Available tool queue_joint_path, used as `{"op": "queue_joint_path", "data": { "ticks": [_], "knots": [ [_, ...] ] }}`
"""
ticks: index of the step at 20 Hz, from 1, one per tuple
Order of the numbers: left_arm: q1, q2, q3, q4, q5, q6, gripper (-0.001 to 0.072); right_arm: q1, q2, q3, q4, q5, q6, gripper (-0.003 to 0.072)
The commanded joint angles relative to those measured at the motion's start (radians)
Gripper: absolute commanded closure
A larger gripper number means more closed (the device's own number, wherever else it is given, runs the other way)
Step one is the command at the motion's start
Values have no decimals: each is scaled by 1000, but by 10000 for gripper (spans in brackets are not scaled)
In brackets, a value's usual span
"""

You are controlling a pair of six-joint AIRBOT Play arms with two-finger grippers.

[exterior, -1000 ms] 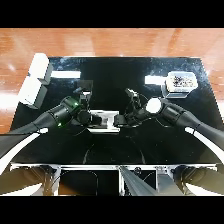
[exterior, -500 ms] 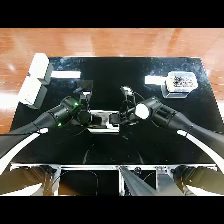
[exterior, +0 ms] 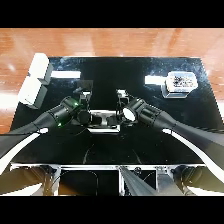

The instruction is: Fold the box and place the chain.

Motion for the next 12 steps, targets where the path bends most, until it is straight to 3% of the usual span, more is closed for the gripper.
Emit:
{"op": "queue_joint_path", "data": {
  "ticks": [1, 8, 9, 12],
  "knots": [
    [0, 0, 0, 2, -1, 0, 687, 3, -24, 5, -14, 28, 24, 203],
    [0, 0, 0, 3, -3, 0, 687, 3, -46, 64, -20, 72, 34, 207],
    [0, 0, 0, 3, -3, 0, 687, 3, -50, 71, -19, 77, 33, 366],
    [0, 0, 0, 3, -3, 0, 687, 3, -54, 76, -19, 77, 33, 390]
  ]
}}
